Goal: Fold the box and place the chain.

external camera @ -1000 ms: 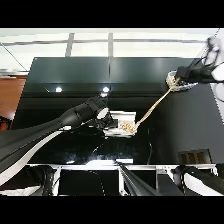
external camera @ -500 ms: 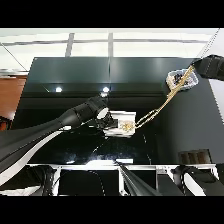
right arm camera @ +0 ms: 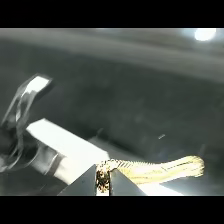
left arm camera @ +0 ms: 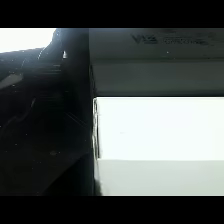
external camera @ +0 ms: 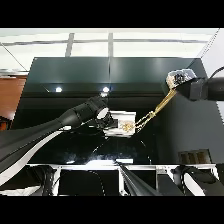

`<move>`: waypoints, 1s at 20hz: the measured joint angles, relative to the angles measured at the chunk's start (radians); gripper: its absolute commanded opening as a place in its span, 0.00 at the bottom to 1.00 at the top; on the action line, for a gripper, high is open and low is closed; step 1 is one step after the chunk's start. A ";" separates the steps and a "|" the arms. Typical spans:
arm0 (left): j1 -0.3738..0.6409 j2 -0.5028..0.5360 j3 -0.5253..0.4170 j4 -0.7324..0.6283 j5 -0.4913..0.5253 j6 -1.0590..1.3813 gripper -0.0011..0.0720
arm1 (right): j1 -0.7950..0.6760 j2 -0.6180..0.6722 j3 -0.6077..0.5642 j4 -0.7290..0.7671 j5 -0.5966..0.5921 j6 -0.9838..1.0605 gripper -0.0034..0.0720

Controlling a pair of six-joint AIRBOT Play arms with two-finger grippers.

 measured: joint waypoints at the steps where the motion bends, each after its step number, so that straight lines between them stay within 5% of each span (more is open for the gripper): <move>1: 0.000 0.000 0.000 0.000 0.000 0.000 0.05 | 0.009 0.000 -0.029 0.040 0.008 -0.016 0.06; 9: 0.000 0.000 0.000 0.000 0.012 0.000 0.05 | 0.222 -0.013 -0.204 0.262 -0.098 -0.080 0.06; 20: 0.000 0.000 0.000 0.000 0.022 0.000 0.05 | 0.314 -0.100 -0.256 0.239 -0.186 -0.088 0.06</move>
